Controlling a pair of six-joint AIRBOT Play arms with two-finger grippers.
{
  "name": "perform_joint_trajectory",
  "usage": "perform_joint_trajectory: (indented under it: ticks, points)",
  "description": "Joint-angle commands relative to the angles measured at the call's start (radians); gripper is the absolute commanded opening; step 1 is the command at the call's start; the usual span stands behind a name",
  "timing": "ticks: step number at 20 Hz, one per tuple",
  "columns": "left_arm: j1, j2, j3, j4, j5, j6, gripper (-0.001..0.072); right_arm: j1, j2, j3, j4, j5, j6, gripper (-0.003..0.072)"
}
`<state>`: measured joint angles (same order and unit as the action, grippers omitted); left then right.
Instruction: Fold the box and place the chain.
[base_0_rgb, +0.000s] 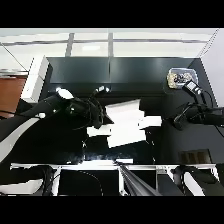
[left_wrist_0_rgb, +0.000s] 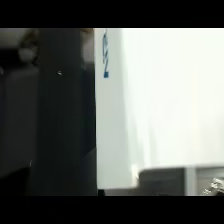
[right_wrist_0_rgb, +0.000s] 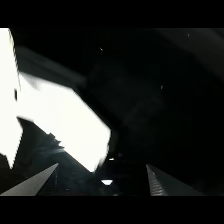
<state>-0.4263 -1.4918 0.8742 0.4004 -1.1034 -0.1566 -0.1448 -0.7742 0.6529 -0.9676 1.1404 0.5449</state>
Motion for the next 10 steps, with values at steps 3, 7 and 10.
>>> perform_joint_trajectory:
  ticks: [3,7,10]
  points:
    - [-0.111,0.029,-0.069,-0.023,0.277,0.150,0.0020,0.065,0.001,0.006,-0.028,-0.024,-0.053,0.0639]
    - [-0.138,0.031,-0.096,-0.013,0.257,0.241,0.0019,0.098,0.001,0.006,-0.028,-0.031,-0.053,0.0639]
    - [-0.148,0.034,-0.103,0.009,0.288,0.242,0.0020,0.101,0.001,0.006,-0.038,-0.031,-0.053,0.0639]
